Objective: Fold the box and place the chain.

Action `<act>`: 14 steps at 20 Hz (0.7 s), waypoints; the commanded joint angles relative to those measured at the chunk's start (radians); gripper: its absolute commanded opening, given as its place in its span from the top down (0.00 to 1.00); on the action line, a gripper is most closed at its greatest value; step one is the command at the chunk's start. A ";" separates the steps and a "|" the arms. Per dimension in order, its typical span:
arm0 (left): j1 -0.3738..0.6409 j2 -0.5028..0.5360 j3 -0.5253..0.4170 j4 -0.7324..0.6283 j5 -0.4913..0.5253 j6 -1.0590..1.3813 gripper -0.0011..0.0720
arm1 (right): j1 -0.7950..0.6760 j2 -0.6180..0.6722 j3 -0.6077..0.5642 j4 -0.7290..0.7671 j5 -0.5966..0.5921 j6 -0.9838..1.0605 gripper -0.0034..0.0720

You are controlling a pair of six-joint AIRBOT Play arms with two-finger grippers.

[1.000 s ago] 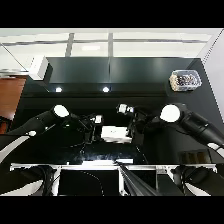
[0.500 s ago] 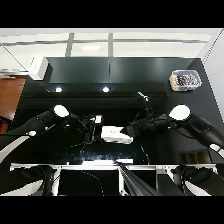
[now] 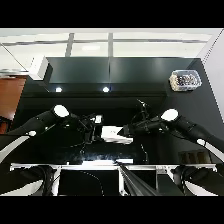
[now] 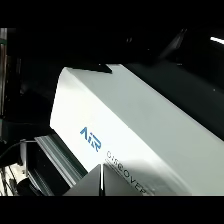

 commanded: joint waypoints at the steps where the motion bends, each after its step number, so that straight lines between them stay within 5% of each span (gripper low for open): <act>1: 0.000 -0.001 0.000 0.000 0.000 0.000 0.41 | 0.002 -0.016 -0.002 -0.025 -0.045 0.003 0.91; 8: 0.000 -0.001 0.000 0.000 0.000 0.001 0.41 | 0.002 -0.014 0.000 -0.039 -0.031 0.002 0.91; 14: 0.002 0.005 0.000 0.013 0.000 -0.018 0.39 | -0.133 0.140 0.113 -0.056 0.192 -0.038 0.91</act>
